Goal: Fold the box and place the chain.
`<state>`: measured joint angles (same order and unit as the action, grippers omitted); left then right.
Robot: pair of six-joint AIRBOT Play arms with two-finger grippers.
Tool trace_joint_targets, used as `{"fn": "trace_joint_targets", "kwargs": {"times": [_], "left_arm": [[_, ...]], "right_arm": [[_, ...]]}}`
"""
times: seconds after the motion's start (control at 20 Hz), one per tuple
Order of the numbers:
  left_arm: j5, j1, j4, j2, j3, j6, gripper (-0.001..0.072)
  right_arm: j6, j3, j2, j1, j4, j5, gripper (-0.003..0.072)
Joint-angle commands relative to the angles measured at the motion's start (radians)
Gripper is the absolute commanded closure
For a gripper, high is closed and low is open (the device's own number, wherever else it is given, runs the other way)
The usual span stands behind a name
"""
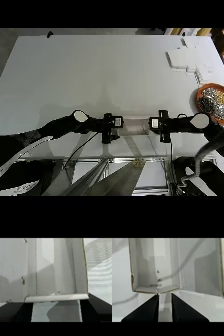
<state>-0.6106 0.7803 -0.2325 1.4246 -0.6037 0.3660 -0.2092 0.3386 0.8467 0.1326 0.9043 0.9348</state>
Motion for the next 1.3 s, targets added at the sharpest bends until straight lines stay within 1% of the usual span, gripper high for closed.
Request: {"fn": "trace_joint_targets", "kwargs": {"times": [0.0, 0.1, 0.25, 0.45, 0.6, 0.65, 0.7, 0.75, 0.8, 0.9, 0.95, 1.05, 1.1, 1.2, 1.25], "left_arm": [[0.000, 0.000, 0.000, 0.000, 0.000, 0.000, 0.0363], [0.000, 0.000, 0.000, 0.000, 0.000, 0.000, 0.0363], [0.000, 0.000, 0.000, 0.000, 0.000, 0.000, 0.0363], [0.000, 0.000, 0.000, 0.000, 0.000, 0.000, 0.0363], [0.000, 0.000, 0.000, 0.000, 0.000, 0.000, 0.0363], [0.000, 0.000, 0.000, 0.000, 0.000, 0.000, 0.0363], [0.000, 0.000, 0.000, 0.000, 0.000, 0.000, 0.0363], [0.000, 0.000, 0.000, 0.000, 0.000, 0.000, 0.0363], [0.000, 0.000, 0.000, 0.000, 0.000, 0.000, 0.0363], [0.000, 0.000, 0.000, 0.000, 0.000, 0.000, 0.0363], [0.000, 0.000, 0.000, 0.000, 0.000, 0.000, 0.0363], [0.000, 0.000, 0.000, 0.000, 0.000, 0.000, 0.0363], [0.000, 0.000, 0.000, 0.000, 0.000, 0.000, 0.0363], [0.000, 0.000, 0.000, 0.000, 0.000, 0.000, 0.0363], [0.000, 0.000, 0.000, 0.000, 0.000, 0.000, 0.0363]], "right_arm": [[-0.054, -0.001, 0.045, -0.012, -0.049, 0.026, 0.0508], [-0.055, -0.001, 0.056, -0.012, -0.063, 0.025, 0.0508], [-0.064, -0.002, 0.066, -0.012, -0.127, 0.027, 0.0508], [-0.092, -0.019, 0.102, -0.011, -0.159, 0.031, 0.0508], [-0.166, -0.021, 0.124, -0.011, -0.263, 0.030, 0.0506], [-0.166, -0.021, 0.132, -0.011, -0.282, 0.031, 0.0474], [-0.166, -0.023, 0.144, -0.011, -0.287, 0.031, 0.0369], [-0.165, -0.023, 0.157, -0.011, -0.287, 0.030, 0.0285], [-0.162, -0.023, 0.163, -0.011, -0.286, 0.029, 0.0250], [-0.131, -0.023, 0.161, -0.011, -0.275, 0.030, 0.0244], [-0.096, -0.023, 0.151, -0.011, -0.259, 0.030, 0.0209], [0.003, -0.023, 0.101, -0.012, -0.185, 0.030, 0.0213], [0.076, -0.023, 0.062, -0.012, -0.140, 0.029, 0.0236], [0.242, -0.023, -0.045, -0.012, -0.091, 0.030, 0.0400], [0.325, -0.023, -0.102, -0.012, -0.087, 0.032, 0.0439]]}}
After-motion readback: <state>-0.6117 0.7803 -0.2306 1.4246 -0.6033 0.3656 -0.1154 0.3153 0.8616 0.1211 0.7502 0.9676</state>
